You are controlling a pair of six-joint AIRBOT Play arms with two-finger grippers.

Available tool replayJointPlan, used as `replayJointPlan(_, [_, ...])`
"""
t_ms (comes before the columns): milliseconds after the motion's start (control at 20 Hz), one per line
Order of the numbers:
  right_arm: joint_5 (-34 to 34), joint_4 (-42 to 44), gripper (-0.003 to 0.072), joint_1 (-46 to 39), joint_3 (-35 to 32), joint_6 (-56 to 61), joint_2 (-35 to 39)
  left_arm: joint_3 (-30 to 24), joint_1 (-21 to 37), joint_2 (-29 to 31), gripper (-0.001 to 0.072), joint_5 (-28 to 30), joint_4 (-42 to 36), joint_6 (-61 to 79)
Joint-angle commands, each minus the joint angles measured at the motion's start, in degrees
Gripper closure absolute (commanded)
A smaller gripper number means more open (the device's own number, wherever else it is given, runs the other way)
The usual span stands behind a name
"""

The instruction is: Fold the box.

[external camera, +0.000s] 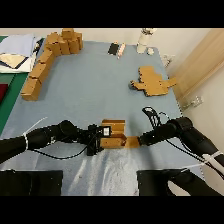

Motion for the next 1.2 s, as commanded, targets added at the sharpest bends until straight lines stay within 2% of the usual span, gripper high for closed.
replayJointPlan(0, [3.15,10.14,0.068,-0.5,-0.57,-4.92,-4.52,-0.02,0.02,0.04,0.0258,0.0,0.02,0.02])
replayJointPlan(200, [3.3,15.82,0.068,-0.5,-0.52,-8.31,-4.96,-0.04,0.02,0.04,0.0258,0.0,0.02,0.02])
replayJointPlan(500, [1.31,16.98,0.068,-0.5,-0.17,-7.69,2.8,-0.04,0.02,0.04,0.0257,0.0,0.02,0.02])
replayJointPlan(850, [1.01,21.07,0.0679,-0.5,-0.17,-7.87,3.02,-0.02,0.02,0.04,0.0257,0.0,0.02,0.02])
replayJointPlan(900, [1.03,22.05,0.0656,-0.46,-0.17,-8.02,3.02,-0.02,0.02,0.04,0.0257,0.0,0.02,0.02])
replayJointPlan(950, [1.01,22.91,0.0591,-0.46,-0.13,-8.31,3.02,-0.02,0.02,0.04,0.0257,0.0,0.02,0.02])
replayJointPlan(1000, [0.9,23.71,0.0495,-0.46,0.11,-8.31,3.02,-0.02,0.02,0.07,0.0257,0.02,0.02,0.02])
replayJointPlan(1050, [0.92,24.37,0.0451,-0.46,0.44,-8.31,3.02,-0.02,0.02,0.04,0.0258,0.0,0.02,0.02])
replayJointPlan(1150, [0.76,24.7,0.0451,-0.46,1.29,-8.28,3.02,-0.02,0.02,0.07,0.0258,0.0,0.02,0.02])
